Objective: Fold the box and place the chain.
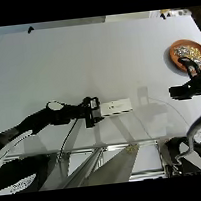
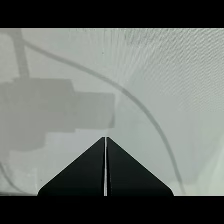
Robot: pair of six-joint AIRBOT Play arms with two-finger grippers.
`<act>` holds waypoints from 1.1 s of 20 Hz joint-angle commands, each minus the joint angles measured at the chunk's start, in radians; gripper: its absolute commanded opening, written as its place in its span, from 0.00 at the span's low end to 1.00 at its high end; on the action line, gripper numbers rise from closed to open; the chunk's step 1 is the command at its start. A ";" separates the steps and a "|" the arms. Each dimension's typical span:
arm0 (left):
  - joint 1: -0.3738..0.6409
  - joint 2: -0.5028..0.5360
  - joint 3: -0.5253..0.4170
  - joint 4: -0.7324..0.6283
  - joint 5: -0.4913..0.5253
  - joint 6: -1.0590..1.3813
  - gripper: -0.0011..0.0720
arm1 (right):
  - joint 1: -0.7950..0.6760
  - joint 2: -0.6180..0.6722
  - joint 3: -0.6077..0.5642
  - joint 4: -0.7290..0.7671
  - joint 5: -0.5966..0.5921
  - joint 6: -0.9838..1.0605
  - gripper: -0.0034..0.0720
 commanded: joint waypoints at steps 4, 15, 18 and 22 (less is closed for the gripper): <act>0.048 0.301 0.001 0.002 0.251 -0.195 0.02 | -0.001 0.000 0.000 0.000 0.000 0.000 0.07; 0.594 0.726 0.000 0.430 0.320 -0.902 0.02 | -0.001 0.000 0.000 0.000 0.000 0.000 0.07; 0.744 0.729 -0.002 0.793 0.248 -1.221 0.02 | -0.001 0.000 0.000 0.000 0.000 0.000 0.07; 0.822 0.674 -0.012 1.257 0.114 -1.641 0.02 | -0.001 0.000 0.000 0.000 0.000 0.000 0.07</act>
